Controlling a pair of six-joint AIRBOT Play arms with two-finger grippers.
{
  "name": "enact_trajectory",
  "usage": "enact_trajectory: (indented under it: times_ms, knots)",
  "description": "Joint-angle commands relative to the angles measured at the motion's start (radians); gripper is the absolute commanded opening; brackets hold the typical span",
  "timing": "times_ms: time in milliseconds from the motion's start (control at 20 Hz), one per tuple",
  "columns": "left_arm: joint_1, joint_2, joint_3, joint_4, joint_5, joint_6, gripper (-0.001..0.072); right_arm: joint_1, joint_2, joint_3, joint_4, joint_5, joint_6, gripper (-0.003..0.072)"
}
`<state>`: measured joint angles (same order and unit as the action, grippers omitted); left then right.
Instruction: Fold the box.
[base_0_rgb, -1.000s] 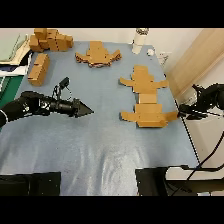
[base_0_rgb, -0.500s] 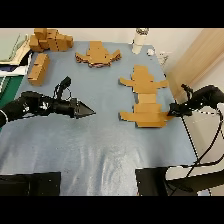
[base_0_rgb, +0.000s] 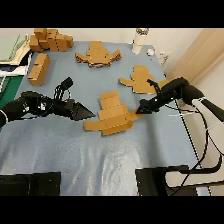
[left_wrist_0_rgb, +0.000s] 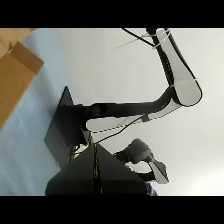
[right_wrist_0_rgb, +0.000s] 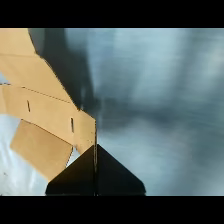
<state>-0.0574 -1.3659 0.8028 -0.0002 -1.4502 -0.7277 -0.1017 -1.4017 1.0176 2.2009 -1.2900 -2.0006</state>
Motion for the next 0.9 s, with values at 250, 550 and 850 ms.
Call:
enact_trajectory:
  times_ms: [250, 550, 850]
  knots:
    - [0.001, 0.0, 0.0, 0.0, -0.021, 0.0, 0.0014, 0.254, 0.111, -0.172, 0.002, 0.171, 0.256, 0.0019]
    - [0.001, 0.0, 0.0, 0.005, -0.017, 0.006, 0.0015, 0.272, 0.077, -0.18, 0.002, 0.225, 0.241, 0.0211]
    - [0.003, 0.0, 0.0, 0.008, 0.012, 0.006, 0.0016, 0.292, 0.017, -0.18, 0.016, 0.197, 0.119, 0.0047]
